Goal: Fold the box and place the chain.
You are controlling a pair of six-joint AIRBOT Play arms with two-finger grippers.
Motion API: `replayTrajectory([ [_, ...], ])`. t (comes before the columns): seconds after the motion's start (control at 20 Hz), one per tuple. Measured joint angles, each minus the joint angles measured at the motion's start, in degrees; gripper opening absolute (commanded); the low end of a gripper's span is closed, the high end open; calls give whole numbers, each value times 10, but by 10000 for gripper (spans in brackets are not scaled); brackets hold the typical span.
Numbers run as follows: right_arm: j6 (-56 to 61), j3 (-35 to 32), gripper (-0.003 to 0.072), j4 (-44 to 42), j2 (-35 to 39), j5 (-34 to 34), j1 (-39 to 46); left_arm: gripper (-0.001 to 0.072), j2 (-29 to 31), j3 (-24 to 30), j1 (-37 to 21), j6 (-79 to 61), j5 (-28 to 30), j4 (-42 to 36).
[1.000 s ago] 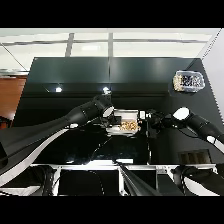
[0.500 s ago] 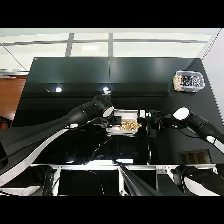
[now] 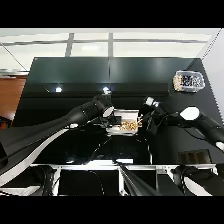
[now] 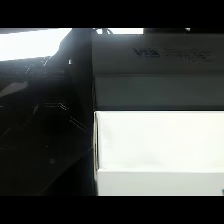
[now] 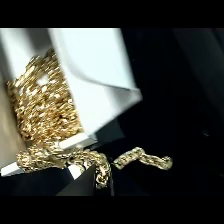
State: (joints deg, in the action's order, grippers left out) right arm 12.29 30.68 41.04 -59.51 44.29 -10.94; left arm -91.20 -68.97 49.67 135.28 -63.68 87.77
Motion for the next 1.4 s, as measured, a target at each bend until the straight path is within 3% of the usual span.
replayTrajectory([
  [0.3, 150, 52, 17, -16, 124, 118, 58, 28, 0, 0, 0, 0, 0, 0],
  [0.6, 205, 158, 17, -162, 155, 229, 70, 28, 0, 0, 0, 0, 0, 0],
  [0.8, 217, 182, 17, -228, 150, 244, 52, 28, 0, 0, 0, 0, 0, 0],
  [1.2, 238, 131, 26, -159, 72, 192, -14, 29, 0, 0, 0, 0, 0, 0],
  [1.3, 240, 122, 353, -142, 51, 181, -18, 28, 0, 0, 0, 0, 0, 0],
  [1.4, 241, 117, 352, -120, 39, 175, -20, 28, 0, 0, 0, 0, 0, 0],
])
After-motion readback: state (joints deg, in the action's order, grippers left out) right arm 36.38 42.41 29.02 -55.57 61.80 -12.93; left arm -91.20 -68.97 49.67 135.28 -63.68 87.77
